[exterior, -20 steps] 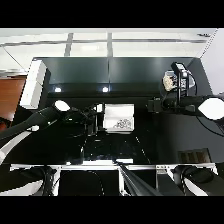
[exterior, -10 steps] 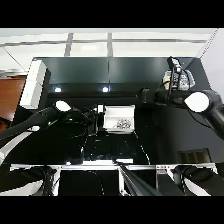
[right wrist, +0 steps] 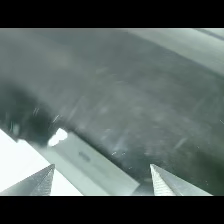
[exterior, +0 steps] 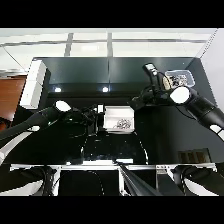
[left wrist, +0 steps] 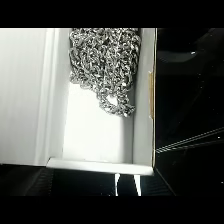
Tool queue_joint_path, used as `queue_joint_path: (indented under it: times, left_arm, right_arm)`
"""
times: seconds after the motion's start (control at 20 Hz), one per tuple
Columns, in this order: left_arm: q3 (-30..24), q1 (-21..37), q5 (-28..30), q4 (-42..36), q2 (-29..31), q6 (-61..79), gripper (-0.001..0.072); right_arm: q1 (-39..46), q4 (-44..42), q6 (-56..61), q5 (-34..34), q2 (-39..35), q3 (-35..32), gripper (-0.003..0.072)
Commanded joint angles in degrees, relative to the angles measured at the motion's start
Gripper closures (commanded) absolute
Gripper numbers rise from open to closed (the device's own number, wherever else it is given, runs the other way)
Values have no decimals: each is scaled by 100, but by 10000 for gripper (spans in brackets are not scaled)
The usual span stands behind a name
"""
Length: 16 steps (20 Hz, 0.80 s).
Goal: Fold the box and place the chain.
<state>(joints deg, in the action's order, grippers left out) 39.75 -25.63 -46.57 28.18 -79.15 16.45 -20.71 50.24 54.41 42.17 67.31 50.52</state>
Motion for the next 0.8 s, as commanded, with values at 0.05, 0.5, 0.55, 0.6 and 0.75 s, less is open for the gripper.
queue_joint_path:
  times: [0.05,0.5,0.55,0.6,0.75]
  left_arm:
    - [2,0,2,0,-4,-2,369]
    - [2,0,2,0,-4,-2,369]
    - [2,0,2,0,-4,0,369]
    - [2,0,2,0,-4,-2,369]
    - [2,0,2,0,-4,-2,369]
  right_arm:
    - [-13,-229,-2728,1342,-81,201,-17]
    - [-485,-323,-3786,1375,-61,-376,-16]
    - [-518,-310,-3803,1316,-61,-398,-17]
    - [-525,-319,-3803,1283,-61,-398,-17]
    - [-525,-326,-3847,1268,-61,-398,-16]
